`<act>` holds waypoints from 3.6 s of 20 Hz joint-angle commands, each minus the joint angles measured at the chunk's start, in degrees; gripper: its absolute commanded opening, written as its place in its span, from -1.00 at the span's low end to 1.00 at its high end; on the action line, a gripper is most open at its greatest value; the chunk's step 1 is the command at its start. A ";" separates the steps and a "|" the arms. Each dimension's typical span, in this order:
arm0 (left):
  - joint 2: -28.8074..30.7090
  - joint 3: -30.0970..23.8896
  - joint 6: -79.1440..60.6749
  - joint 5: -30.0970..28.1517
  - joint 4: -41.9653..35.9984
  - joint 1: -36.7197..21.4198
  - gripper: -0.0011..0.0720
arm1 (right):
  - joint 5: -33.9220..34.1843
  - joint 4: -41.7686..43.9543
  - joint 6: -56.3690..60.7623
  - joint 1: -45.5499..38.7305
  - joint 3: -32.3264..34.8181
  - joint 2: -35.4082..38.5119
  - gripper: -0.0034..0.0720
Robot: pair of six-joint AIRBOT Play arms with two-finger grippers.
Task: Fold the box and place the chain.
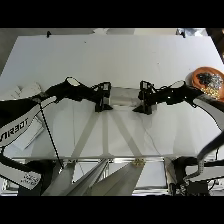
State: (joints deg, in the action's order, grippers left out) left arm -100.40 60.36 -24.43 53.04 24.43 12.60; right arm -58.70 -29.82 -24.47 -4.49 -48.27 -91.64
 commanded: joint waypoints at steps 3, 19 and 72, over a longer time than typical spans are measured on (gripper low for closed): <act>0.00 0.07 0.00 0.13 0.02 0.02 -0.38 | -0.26 -2.03 0.26 -2.58 0.00 3.78 0.66; 0.00 0.07 0.02 0.09 0.02 0.02 -0.93 | 6.67 -17.73 21.90 -25.62 0.00 19.76 -0.26; 0.00 0.07 0.00 0.13 0.02 0.00 -0.92 | -0.42 -31.36 27.17 -0.92 -4.28 18.16 0.38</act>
State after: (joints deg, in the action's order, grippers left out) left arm -100.40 60.40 -24.43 53.19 24.45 12.58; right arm -57.80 -58.54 9.37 -5.37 -52.51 -72.10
